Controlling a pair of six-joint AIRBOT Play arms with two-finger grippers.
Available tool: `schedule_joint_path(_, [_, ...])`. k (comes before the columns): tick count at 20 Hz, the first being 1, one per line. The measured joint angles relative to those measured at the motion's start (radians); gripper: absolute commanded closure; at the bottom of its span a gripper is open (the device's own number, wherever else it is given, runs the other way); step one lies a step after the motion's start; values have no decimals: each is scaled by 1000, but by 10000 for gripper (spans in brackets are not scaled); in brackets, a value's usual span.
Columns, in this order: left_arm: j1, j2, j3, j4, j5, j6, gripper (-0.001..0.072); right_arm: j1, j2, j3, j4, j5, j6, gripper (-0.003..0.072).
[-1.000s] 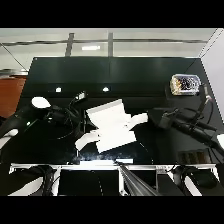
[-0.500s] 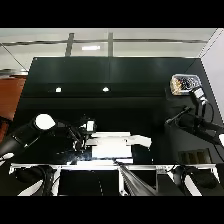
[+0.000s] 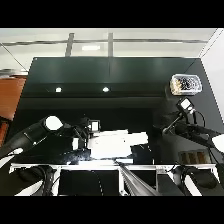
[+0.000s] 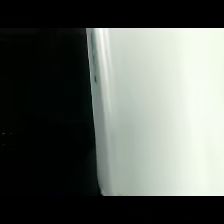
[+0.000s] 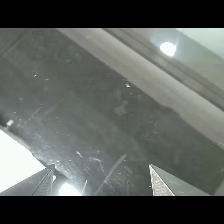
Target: Fold the box and place the chain.
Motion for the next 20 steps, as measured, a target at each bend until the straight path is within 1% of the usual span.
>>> schedule_joint_path(3, [0,-26,0,1,10,-1,683,0,-1,-10,21,1,-43,-9])
schedule_joint_path(11, [-1,-55,0,-2,44,-3,682,23,-23,-16,74,21,-116,-9])
schedule_joint_path(13, [-1,-57,0,-1,47,-3,682,66,-47,-17,75,34,-147,-9])
schedule_joint_path(16, [-1,-59,0,2,50,-3,681,171,-104,-17,66,27,-179,-9])
schedule_joint_path(20, [-1,-60,10,8,40,-20,682,315,-199,-17,39,-53,-198,-9])
